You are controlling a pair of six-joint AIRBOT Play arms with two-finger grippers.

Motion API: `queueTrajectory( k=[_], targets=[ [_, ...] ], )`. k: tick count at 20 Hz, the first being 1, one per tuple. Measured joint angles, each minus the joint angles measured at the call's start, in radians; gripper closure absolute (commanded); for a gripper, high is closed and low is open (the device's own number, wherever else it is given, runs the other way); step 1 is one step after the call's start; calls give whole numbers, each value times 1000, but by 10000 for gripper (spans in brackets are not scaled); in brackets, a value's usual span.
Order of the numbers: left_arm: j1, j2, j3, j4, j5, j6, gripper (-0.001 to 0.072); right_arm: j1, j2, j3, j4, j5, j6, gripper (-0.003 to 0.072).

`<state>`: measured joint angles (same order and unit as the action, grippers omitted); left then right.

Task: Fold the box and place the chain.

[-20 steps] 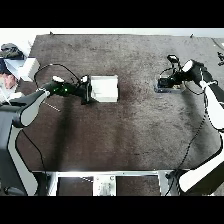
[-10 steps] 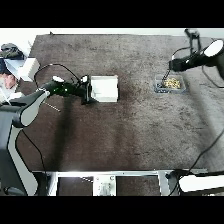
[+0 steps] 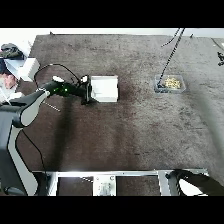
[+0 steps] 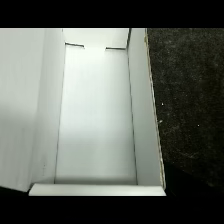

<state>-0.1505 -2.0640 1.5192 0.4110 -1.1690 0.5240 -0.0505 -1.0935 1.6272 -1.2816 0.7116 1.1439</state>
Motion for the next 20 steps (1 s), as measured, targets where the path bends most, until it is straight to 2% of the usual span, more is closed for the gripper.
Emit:
queueTrajectory(
  k=[4, 11, 20],
  targets=[
    [0, 0, 0, 0, 0, 0, 304, 162, -1, 0, 0, -40, 0, 694],
    [0, 0, 0, 0, 0, 0, 305, 408, -175, -23, 11, 16, 0, 694],
    [0, 0, 0, 0, 0, 0, 304, 464, -428, -148, 82, -40, 12, 692]
  ],
)
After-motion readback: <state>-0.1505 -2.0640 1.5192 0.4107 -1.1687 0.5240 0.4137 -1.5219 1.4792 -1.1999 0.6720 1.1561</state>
